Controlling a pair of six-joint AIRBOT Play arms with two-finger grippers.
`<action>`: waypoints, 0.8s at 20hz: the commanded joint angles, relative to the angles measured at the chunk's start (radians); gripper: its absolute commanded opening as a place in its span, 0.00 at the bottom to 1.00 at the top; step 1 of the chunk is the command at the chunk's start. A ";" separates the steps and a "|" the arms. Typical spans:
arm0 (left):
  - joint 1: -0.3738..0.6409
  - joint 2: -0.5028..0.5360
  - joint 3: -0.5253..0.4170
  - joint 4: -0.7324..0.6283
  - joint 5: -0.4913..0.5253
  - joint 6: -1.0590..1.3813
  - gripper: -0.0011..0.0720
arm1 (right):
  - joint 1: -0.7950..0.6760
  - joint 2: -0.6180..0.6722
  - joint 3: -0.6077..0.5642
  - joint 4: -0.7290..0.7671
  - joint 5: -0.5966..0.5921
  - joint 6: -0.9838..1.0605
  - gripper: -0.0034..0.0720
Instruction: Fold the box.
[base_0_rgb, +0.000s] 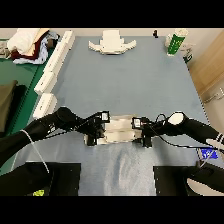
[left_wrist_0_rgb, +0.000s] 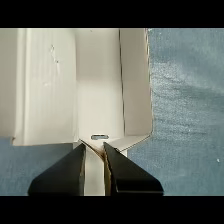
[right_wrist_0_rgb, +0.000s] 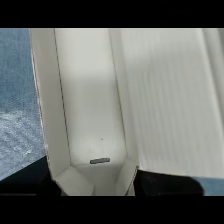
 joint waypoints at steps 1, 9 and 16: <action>0.031 0.027 0.000 0.084 0.016 -0.048 0.27 | 0.001 0.000 0.000 0.003 0.000 0.000 0.76; 0.099 0.117 0.000 0.192 -0.054 -0.075 0.27 | 0.001 0.000 0.000 0.002 0.000 0.000 0.76; 0.045 0.117 -0.005 0.140 -0.116 -0.074 0.57 | 0.001 0.000 0.000 0.003 0.000 0.000 0.76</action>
